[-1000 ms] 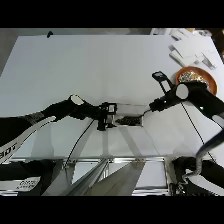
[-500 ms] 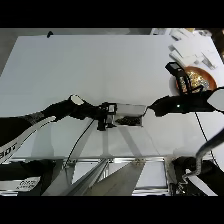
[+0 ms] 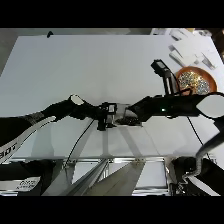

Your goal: Fold the box and place the chain.

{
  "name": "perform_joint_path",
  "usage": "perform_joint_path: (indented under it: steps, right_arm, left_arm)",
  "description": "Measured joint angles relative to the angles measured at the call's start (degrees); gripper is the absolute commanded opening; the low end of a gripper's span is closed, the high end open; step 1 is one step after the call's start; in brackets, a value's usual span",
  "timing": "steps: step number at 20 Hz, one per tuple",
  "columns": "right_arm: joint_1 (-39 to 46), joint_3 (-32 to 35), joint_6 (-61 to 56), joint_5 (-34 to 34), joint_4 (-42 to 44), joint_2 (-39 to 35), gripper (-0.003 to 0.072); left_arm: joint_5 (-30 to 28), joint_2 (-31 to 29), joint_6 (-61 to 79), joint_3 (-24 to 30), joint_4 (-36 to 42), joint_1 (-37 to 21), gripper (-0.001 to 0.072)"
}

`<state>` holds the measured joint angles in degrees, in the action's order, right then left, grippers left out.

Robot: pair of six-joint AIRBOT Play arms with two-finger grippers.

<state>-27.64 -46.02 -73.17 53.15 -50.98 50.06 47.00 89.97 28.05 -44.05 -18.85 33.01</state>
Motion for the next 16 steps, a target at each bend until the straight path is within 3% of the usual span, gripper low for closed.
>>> perform_joint_path:
  steps: [3,9,16]
  right_arm:
    - [-1.53,0.0,-0.37,-1.57,-1.22,3.87,0.0209]
    - [-1.44,-1.95,-3.91,2.45,-6.05,6.71,0.0199]
    - [6.73,-14.1,0.0,10.19,-7.67,10.6,0.0198]
  left_arm:
    - [0.0,0.0,0.02,0.0,0.0,0.0,0.0311]
    - [0.0,0.0,0.0,0.0,0.0,0.0,0.0311]
    - [0.0,0.0,0.0,0.0,0.0,-0.02,0.0311]
